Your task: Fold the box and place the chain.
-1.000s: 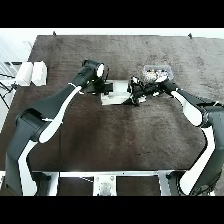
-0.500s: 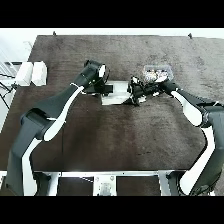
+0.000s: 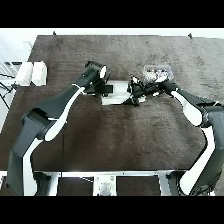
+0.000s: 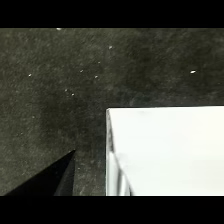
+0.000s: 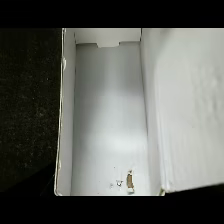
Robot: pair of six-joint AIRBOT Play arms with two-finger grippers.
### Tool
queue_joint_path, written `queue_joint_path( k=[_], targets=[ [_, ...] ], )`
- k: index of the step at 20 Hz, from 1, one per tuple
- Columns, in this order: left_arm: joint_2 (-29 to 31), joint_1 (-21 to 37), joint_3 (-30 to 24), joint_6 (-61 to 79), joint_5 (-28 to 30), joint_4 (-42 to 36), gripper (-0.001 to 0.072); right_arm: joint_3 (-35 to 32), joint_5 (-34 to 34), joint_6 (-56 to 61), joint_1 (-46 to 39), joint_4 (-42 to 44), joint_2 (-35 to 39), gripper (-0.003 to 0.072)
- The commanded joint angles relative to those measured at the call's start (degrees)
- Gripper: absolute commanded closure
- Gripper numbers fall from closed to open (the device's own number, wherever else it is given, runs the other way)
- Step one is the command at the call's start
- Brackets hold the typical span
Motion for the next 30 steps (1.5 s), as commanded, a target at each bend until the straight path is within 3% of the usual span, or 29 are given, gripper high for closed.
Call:
queue_joint_path(
  k=[1, 17, 18, 21, 22, 24, 25, 30],
  targets=[
    [-0.2, -0.2, 0.0, -0.4, 1.0, 0.3, 0.0333, 0.0, 0.0, 0.0, 0.1, 0.0, 0.0, 0.0268],
    [-1.3, -0.2, 0.1, -1.9, 0.0, 1.4, 0.0362, 0.0, 0.0, 0.0, 0.1, 0.0, 0.0, 0.0268],
    [-1.3, -0.2, 0.1, -1.9, -1.1, 1.7, 0.0455, 0.0, 0.0, 0.0, 0.1, 0.0, 0.0, 0.0268],
    [-1.4, -0.2, 0.0, -1.5, -1.4, 2.0, 0.0486, 0.0, 0.0, 0.0, 0.1, 0.0, 0.0, 0.0268],
    [-1.4, -0.2, 0.0, -1.3, -1.4, 2.1, 0.0566, 0.0, 0.0, 0.0, 0.1, 0.0, 0.0, 0.0268],
    [-1.5, -0.2, 0.0, -1.0, -1.4, 2.1, 0.0594, 0.0, 0.0, 0.0, 0.1, 0.0, 0.0, 0.0268],
    [-1.4, -0.2, 0.0, -1.0, -1.1, 2.1, 0.0660, 0.0, 0.0, 0.0, 0.1, 0.0, 0.0, 0.0268],
    [-1.4, -0.2, 0.1, -0.8, -0.2, 2.1, 0.0690, 0.0, 0.0, 0.0, 0.1, 0.0, 0.0, 0.0268]
  ],
)
